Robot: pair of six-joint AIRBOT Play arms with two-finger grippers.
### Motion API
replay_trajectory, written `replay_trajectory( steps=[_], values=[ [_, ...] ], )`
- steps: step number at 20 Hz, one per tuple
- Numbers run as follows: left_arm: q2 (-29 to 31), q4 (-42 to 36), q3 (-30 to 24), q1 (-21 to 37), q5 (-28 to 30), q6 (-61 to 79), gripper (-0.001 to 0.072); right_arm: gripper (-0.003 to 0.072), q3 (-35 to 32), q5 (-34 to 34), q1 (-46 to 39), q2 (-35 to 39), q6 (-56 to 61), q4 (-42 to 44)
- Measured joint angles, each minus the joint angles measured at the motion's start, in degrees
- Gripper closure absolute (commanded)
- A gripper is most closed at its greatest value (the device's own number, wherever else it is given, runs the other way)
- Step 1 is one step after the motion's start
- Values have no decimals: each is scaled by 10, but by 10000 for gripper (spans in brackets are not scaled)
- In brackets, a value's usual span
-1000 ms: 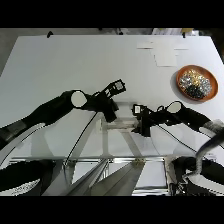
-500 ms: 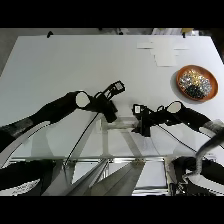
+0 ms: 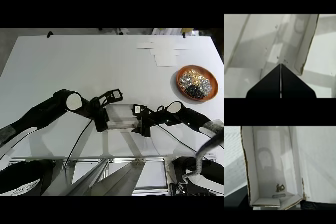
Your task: Fold the box and place the chain.
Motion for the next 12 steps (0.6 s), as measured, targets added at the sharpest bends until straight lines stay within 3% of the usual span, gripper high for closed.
replay_trajectory(
  steps=[10,12],
  values=[
    [-26,0,-38,35,-66,44,700,390,0,0,0,0,-1,0],
    [-27,5,-47,42,-71,76,645,390,0,0,0,0,-1,0]
  ],
)
